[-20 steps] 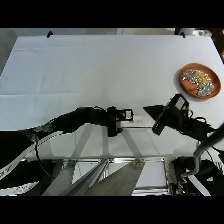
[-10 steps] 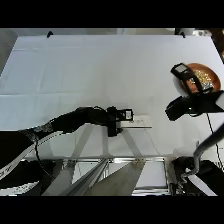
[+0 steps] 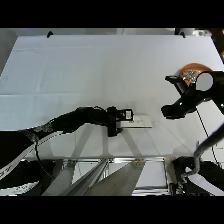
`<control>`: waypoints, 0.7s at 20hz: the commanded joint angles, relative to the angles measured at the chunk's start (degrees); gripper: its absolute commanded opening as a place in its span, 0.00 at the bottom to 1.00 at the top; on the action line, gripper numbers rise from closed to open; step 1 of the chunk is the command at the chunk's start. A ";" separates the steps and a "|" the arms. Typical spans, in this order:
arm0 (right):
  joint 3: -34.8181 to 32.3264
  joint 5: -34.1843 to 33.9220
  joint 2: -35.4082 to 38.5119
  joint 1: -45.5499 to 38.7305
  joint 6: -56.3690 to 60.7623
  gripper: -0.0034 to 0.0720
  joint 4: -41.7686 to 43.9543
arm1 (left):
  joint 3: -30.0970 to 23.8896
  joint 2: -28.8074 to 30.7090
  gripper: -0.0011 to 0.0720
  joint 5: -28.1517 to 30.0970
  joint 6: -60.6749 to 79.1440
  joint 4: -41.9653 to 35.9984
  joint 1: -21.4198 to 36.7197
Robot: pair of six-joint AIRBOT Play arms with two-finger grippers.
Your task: Fold the box and place the chain.
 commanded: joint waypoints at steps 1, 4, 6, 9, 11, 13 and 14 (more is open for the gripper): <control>0.11 -1.53 -0.70 -0.11 2.29 0.07 0.26 | 0.02 0.04 0.36 0.81 -0.02 -0.02 0.02; 0.11 -3.69 -0.70 -0.11 2.25 0.07 0.24 | 0.02 0.04 0.34 0.72 0.00 0.02 0.02; 0.11 -6.43 -0.70 -0.11 2.27 0.07 0.26 | 0.04 1.09 0.02 0.31 -0.81 0.39 0.20; 0.11 -9.20 -0.70 -0.11 2.34 0.07 0.31 | 0.04 6.34 0.02 -2.12 -8.63 6.32 0.59; 0.13 -9.51 -0.70 -0.11 2.36 0.07 0.31 | 0.04 10.54 0.02 -4.13 -17.05 11.91 3.21; 0.11 -9.51 -0.70 -0.11 2.36 0.07 0.37 | 0.04 13.81 0.02 -4.04 -26.16 16.70 9.11; 0.13 -9.51 -0.70 -0.11 2.36 0.07 0.55 | 0.04 14.93 0.02 -3.13 -30.75 19.19 13.16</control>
